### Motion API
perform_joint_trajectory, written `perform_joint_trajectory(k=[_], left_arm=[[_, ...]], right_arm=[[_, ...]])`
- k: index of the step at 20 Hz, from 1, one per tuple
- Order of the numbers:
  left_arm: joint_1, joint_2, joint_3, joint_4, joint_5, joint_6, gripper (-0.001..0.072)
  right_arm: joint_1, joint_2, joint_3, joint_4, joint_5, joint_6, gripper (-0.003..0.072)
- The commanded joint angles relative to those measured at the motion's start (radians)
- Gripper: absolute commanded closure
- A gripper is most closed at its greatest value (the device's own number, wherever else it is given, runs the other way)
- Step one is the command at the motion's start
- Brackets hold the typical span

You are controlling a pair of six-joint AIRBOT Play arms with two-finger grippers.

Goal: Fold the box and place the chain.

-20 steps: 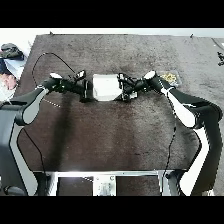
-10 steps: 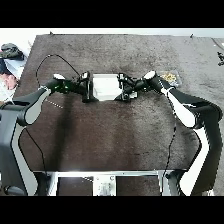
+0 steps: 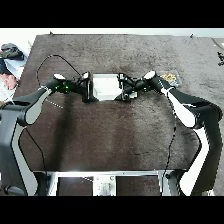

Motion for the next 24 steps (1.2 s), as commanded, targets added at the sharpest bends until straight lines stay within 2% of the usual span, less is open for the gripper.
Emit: perform_joint_trajectory(k=[1, 24], left_arm=[[-0.001, 0.000, 0.001, 0.000, 0.003, 0.002, -0.0011], [-0.019, 0.000, 0.001, -0.003, 0.042, -0.003, -0.0011]], right_arm=[[0.000, 0.000, 0.000, 0.000, 0.001, -0.001, 0.0210], [0.000, 0.000, 0.000, 0.000, 0.001, -0.001, 0.0210]])
